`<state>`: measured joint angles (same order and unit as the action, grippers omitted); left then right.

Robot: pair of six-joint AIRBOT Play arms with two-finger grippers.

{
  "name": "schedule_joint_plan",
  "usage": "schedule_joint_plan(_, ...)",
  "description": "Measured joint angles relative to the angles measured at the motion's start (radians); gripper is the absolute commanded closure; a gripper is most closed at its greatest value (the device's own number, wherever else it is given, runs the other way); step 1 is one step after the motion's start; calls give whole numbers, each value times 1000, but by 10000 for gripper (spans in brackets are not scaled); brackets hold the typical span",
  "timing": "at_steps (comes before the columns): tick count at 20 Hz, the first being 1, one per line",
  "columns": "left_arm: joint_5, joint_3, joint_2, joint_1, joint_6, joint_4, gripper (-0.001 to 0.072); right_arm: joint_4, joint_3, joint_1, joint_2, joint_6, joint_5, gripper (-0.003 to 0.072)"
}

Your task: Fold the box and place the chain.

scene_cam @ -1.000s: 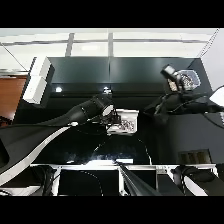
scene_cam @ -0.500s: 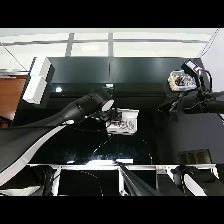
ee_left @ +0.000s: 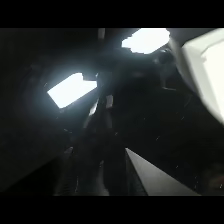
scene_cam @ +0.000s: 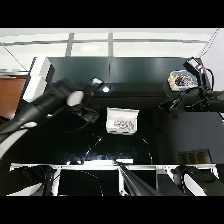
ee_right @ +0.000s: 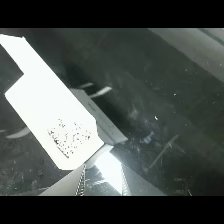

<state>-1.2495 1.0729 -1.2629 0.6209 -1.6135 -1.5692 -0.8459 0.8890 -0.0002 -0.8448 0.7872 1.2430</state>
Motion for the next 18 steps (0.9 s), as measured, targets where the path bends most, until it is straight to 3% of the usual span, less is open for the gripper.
schedule_joint_plan(2, 73, -97, 59, -127, 179, 190, 302, -3, 0, 0, 0, 7, -13, 411)
schedule_joint_plan(6, 178, -256, 89, -319, 729, 775, 280, -4, 0, 0, 0, 14, -26, 411)
schedule_joint_plan(7, 203, -280, 80, -340, 877, 890, 96, -4, 0, 0, 0, 15, -29, 411)
schedule_joint_plan(8, 228, -298, 66, -351, 1010, 968, -5, -4, 0, 0, 0, 16, -29, 411)
schedule_joint_plan(12, 281, -327, 8, -342, 1411, 1106, -5, -5, 0, 0, 0, 18, -34, 411)
schedule_joint_plan(18, 299, -329, -76, -318, 1737, 1012, -3, -5, 0, 0, 0, 23, -45, 411)
